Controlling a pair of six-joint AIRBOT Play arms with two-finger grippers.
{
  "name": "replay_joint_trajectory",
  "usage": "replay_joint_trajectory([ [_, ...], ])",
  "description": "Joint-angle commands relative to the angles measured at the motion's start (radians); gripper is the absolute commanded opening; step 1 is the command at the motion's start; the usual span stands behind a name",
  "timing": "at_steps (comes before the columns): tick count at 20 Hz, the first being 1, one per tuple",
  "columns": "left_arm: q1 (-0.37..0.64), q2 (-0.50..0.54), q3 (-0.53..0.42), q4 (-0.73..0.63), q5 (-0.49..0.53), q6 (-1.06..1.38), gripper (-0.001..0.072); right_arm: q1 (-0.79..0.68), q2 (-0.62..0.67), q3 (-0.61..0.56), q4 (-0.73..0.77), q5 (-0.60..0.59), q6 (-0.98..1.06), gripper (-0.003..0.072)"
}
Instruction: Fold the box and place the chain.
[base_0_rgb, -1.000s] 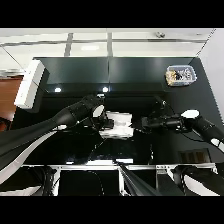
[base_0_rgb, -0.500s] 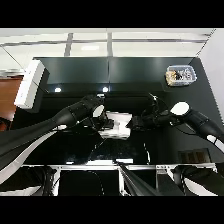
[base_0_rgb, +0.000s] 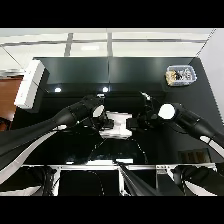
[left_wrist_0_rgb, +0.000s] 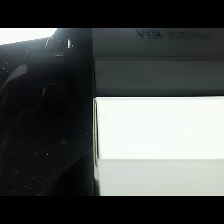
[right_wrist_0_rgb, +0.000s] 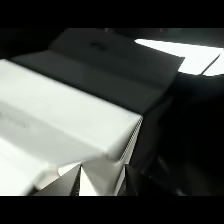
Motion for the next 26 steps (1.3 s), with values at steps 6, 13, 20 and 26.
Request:
replay_joint_trajectory([
  [6, 0.0, 0.0, 0.001, 0.0, 0.0, 0.002, 0.0026, 0.153, -0.127, 0.154, -0.335, 0.127, 0.357, 0.0284],
  [13, 0.0, 0.0, 0.001, 0.0, -0.004, 0.002, 0.0025, 0.226, -0.163, 0.226, -0.488, 0.175, 0.603, 0.0283],
  [20, 0.0, 0.0, 0.001, 0.0, -0.004, 0.002, 0.0026, 0.252, -0.226, 0.225, -0.449, 0.208, 0.622, 0.0283],
  [26, 0.0, 0.0, 0.001, 0.0, -0.003, 0.002, 0.0025, 0.252, -0.239, 0.225, -0.428, 0.183, 0.629, 0.0013],
])
